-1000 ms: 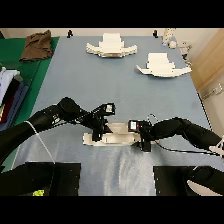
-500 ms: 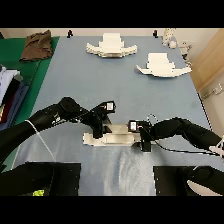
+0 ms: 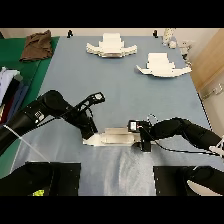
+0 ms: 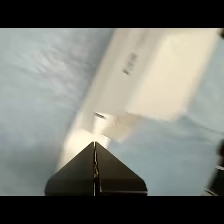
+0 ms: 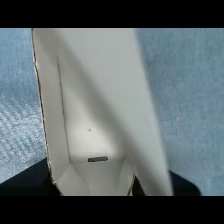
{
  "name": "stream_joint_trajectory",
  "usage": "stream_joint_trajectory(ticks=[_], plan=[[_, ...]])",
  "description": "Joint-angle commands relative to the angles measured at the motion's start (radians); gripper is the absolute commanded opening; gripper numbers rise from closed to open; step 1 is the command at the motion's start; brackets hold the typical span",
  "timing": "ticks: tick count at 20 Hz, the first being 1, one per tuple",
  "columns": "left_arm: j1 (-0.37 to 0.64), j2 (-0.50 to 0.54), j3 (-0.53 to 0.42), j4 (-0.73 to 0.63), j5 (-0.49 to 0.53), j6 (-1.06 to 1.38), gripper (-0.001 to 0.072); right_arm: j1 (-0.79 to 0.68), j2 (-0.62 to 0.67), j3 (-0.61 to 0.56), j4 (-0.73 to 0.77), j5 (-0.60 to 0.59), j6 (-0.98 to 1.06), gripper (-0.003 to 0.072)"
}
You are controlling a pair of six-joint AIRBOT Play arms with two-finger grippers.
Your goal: Fold the box.
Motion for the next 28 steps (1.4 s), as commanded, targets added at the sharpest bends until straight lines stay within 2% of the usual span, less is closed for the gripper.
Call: stream_joint_trajectory(ticks=[1, 3, 5, 9, 11, 18, 21, 25, 28], plan=[[-0.061, 0.019, -0.042, -0.133, -0.115, -0.248, 0.0013, 0.0, -0.001, 0.0, 0.0, 0.001, 0.0, 0.0443], [-0.144, -0.006, -0.056, -0.241, -0.032, -0.248, 0.0013, 0.0, -0.001, 0.0, 0.0, 0.001, 0.0, 0.0443], [-0.177, -0.045, -0.037, -0.325, 0.094, -0.248, 0.0013, 0.0, -0.001, 0.0, 0.0, 0.001, 0.0, 0.0444], [-0.137, -0.136, 0.034, -0.329, 0.34, -0.305, 0.0013, 0.0, -0.001, 0.0, 0.0, 0.001, 0.0, 0.0444], [-0.11, -0.182, 0.039, -0.31, 0.39, -0.33, 0.0012, 0.0, -0.001, 0.0, 0.0, 0.001, 0.0, 0.0444], [-0.076, -0.324, 0.039, -0.263, 0.42, -0.348, 0.0013, 0.0, -0.001, 0.0, 0.0, 0.001, 0.0, 0.0444], [-0.069, -0.353, 0.04, -0.263, 0.384, -0.353, 0.0012, 0.0, -0.001, 0.0, 0.0, 0.001, 0.0, 0.0443], [-0.067, -0.341, 0.064, -0.26, 0.355, -0.318, 0.0012, 0.0, -0.001, 0.0, 0.0, 0.001, 0.0, 0.0443], [-0.069, -0.269, 0.113, -0.244, 0.285, -0.241, 0.0012, 0.0, -0.001, 0.0, 0.0, 0.001, 0.0, 0.0443]])
